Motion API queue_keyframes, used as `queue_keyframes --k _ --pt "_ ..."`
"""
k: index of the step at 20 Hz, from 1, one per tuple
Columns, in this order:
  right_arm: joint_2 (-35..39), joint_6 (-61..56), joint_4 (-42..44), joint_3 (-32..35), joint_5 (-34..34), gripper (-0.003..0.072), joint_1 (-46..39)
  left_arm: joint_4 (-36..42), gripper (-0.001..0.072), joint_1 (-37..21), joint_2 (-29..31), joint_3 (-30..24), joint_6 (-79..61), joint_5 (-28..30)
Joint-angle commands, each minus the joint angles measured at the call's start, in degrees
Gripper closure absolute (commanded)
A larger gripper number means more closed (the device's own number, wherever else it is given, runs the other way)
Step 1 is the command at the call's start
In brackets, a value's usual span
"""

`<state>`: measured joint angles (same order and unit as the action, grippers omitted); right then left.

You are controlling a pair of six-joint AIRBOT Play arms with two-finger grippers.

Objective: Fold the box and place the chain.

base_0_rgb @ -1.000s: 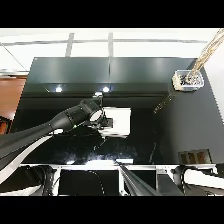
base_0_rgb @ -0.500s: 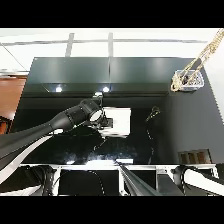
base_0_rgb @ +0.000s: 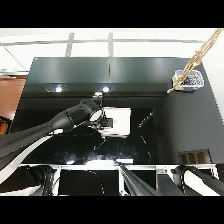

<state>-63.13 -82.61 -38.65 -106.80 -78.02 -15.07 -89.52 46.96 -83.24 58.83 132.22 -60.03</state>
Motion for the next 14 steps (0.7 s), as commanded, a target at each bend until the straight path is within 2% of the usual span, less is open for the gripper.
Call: queue_keyframes --k 1,10,14 --pt "3.3 0.4 -3.6 2.9 -2.0 0.0681 6.8 0.0 0.068 0.0 0.0 0.0 0.0 0.0" --pt "4.3 1.5 -3.5 3.1 -4.5 0.0686 21.8 0.0 0.068 0.0 0.0 0.0 0.0 0.0" --pt "3.5 1.4 -3.3 3.1 -7.9 0.0685 24.5 0.0 0.0681 0.0 0.0 0.0 0.0 0.0"
